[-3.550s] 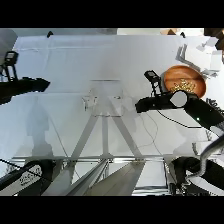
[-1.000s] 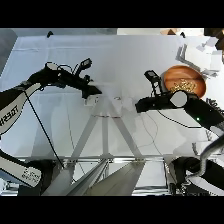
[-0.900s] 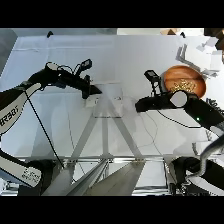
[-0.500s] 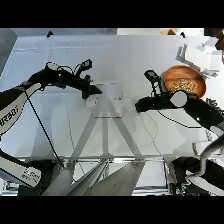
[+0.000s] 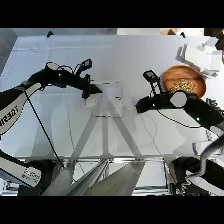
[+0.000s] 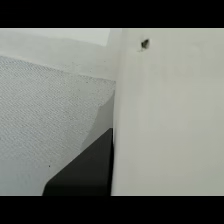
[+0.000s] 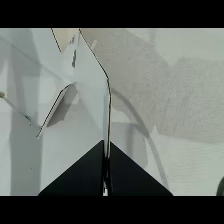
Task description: Fold the box and place the chain.
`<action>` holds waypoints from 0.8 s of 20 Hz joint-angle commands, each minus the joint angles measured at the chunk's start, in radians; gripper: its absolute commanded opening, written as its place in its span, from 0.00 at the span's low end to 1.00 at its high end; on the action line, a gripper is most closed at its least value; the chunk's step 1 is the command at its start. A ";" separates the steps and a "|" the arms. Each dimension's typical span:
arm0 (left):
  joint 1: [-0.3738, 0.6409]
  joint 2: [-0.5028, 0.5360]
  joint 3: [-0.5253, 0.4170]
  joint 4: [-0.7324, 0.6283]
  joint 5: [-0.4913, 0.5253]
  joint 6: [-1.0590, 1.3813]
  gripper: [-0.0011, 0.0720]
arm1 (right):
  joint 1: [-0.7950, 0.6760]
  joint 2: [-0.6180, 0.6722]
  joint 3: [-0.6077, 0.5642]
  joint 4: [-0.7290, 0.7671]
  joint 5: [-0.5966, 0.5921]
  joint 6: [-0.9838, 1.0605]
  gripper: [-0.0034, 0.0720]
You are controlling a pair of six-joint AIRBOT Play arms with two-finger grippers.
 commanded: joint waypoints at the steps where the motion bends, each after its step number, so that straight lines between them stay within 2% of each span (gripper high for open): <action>1: 0.000 0.001 0.000 0.001 0.003 -0.004 0.03 | 0.001 0.000 0.000 -0.009 -0.005 -0.018 0.06; 5: 0.000 0.001 0.000 0.001 -0.004 -0.004 0.03 | 0.001 0.000 0.000 -0.006 -0.007 -0.018 0.06; 6: 0.000 0.001 0.000 0.001 -0.005 -0.004 0.03 | 0.001 0.000 0.000 -0.006 -0.022 -0.018 0.09; 7: -0.001 0.001 0.000 0.001 -0.003 -0.004 0.03 | 0.001 0.000 0.000 -0.003 -0.032 -0.016 0.23; 8: 0.000 0.001 0.000 0.001 0.003 -0.003 0.03 | 0.001 0.000 0.000 -0.002 -0.036 -0.016 0.45; 9: 0.000 0.005 0.000 0.001 0.003 0.001 0.03 | 0.000 0.000 0.002 -0.002 -0.039 -0.014 0.58; 13: 0.024 0.116 0.000 0.053 -0.001 0.066 0.03 | 0.000 0.001 0.060 -0.004 -0.024 0.030 0.59; 16: 0.050 0.249 0.000 0.154 -0.106 0.064 0.02 | 0.000 0.001 0.115 -0.002 -0.016 0.040 0.59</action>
